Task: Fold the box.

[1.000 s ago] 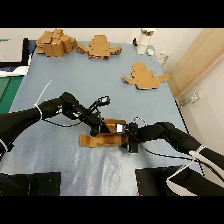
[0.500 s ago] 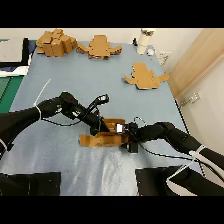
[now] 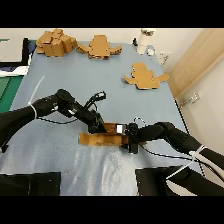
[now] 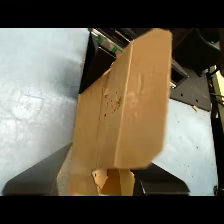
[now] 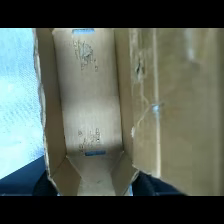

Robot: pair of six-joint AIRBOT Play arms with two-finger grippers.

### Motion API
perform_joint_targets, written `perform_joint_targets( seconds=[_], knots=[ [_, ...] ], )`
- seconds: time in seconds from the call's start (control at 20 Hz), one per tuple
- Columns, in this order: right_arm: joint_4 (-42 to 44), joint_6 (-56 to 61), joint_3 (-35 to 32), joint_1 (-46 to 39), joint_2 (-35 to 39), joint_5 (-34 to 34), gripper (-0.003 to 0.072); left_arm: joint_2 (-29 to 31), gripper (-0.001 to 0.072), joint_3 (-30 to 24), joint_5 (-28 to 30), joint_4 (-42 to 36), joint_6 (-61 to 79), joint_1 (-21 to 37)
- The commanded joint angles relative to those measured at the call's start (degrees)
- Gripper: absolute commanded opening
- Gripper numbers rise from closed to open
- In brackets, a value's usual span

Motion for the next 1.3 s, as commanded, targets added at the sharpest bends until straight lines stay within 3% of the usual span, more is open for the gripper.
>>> perform_joint_targets(
  seconds=[0.0,0.15,0.4,0.95,1.0,1.05,1.25],
  knots=[
    [-0.2,0.0,0.0,0.0,0.0,0.1,0.0552,4.1,0.0438,0.0,-1.7,8.2,-10.2,2.3],
    [-0.2,0.0,0.0,0.0,0.0,0.0,0.0552,7.1,0.0437,0.0,-5.6,12.5,-17.0,4.0],
    [-0.2,0.0,0.0,0.0,0.0,-1.0,0.0552,7.7,0.0407,0.0,-12.7,12.5,-19.1,4.0],
    [-0.2,0.0,0.0,0.0,0.0,-1.4,0.0535,7.6,0.0405,0.0,-14.9,12.5,-24.4,4.0],
    [-0.2,0.0,0.0,0.0,0.0,-1.4,0.0535,7.6,0.0267,0.0,-16.0,12.6,-27.1,3.8],
    [-0.2,0.0,0.0,0.0,0.0,-1.4,0.0535,7.6,0.002,-0.3,-17.5,12.5,-28.6,3.4],
    [-0.2,0.0,0.0,0.0,0.0,-1.4,0.0535,7.6,0.001,-3.6,-14.7,6.7,-35.8,-2.3]
  ],
)
